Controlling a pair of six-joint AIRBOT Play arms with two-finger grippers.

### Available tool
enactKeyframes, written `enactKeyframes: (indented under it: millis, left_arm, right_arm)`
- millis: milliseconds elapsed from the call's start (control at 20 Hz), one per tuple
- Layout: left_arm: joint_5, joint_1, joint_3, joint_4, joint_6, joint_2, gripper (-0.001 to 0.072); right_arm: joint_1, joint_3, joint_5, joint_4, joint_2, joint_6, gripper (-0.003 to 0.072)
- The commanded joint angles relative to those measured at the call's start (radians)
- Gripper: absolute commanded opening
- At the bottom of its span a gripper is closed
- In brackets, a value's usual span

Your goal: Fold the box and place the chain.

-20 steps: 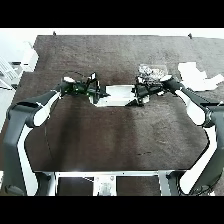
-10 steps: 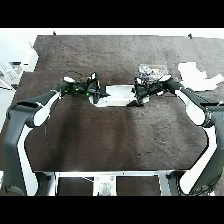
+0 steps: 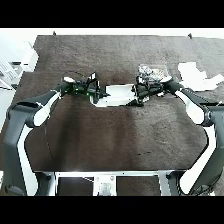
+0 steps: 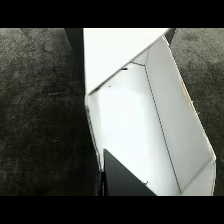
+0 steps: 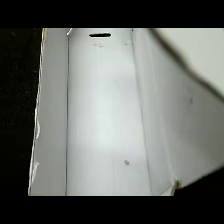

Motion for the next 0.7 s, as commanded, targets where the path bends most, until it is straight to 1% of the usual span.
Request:
enactKeyframes:
  millis: [0, 400, 550, 650]
  left_arm:
    - [-0.001, 0.001, 0.0, 0.0, 0.0, 0.0, 0.0021]
    - [-0.001, 0.001, 0.0, 0.0, 0.0, 0.0, 0.0021]
    - [-0.001, 0.001, 0.0, 0.0, 0.0, 0.0, 0.0021]
    - [-0.001, 0.001, 0.0, 0.0, 0.0, 0.0, 0.0021]
  right_arm:
    - [-0.003, 0.0, 0.007, 0.031, -0.006, -0.002, 0.0674]
    - [-0.003, 0.002, 0.018, 0.03, -0.006, -0.006, 0.0674]
    - [-0.003, 0.021, 0.086, -0.049, -0.005, 0.005, 0.0674]
    - [-0.002, 0.02, 0.098, -0.056, -0.006, 0.009, 0.0674]
